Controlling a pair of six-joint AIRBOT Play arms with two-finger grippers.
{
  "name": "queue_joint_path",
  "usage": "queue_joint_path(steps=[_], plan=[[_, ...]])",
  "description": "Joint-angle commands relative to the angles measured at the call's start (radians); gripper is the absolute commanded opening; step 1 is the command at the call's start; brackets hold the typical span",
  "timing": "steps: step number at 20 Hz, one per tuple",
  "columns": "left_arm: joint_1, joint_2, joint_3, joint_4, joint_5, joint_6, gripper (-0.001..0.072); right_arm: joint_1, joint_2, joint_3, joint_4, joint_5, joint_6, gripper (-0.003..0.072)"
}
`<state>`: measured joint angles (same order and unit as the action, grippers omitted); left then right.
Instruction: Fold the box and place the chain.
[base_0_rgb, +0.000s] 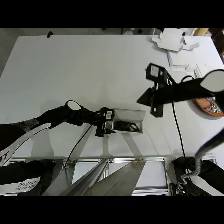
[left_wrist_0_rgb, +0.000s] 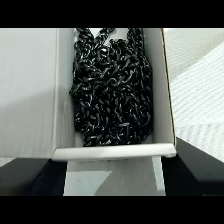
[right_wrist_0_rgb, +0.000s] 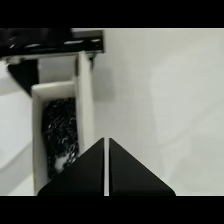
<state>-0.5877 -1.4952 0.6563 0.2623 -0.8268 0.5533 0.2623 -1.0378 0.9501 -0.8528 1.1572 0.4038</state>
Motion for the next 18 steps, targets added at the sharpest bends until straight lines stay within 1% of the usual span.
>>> queue_joint_path(steps=[1,3,5,6,7,8,11,14,18], plan=[[0.000,0.001,0.000,0.000,0.000,0.000,0.0363,0.010,-0.127,0.060,-0.025,-0.080,0.169,0.0017],[0.000,0.001,0.000,0.000,0.000,0.000,0.0363,0.045,-0.164,0.058,-0.066,-0.066,0.193,0.0017],[0.000,0.001,0.000,0.000,0.000,0.000,0.0363,0.094,-0.172,0.056,-0.108,-0.042,0.195,0.0025],[0.000,0.001,0.000,0.000,0.000,0.000,0.0363,0.115,-0.171,0.055,-0.117,-0.034,0.194,0.0094],[0.000,0.001,0.000,0.000,0.000,0.000,0.0363,0.131,-0.172,0.055,-0.118,-0.021,0.194,0.0179],[0.000,0.001,0.000,0.000,0.000,0.000,0.0363,0.143,-0.171,0.053,-0.118,-0.013,0.194,0.0204],[0.000,0.001,0.000,0.000,0.000,0.000,0.0363,0.166,-0.170,0.037,-0.119,0.013,0.194,0.0204],[0.000,0.001,0.000,0.000,0.000,0.000,0.0363,0.208,-0.158,-0.008,-0.139,0.032,0.190,0.0205],[0.000,0.001,0.000,0.000,0.000,0.000,0.0363,0.280,-0.100,-0.072,-0.172,0.031,0.133,0.0205]])
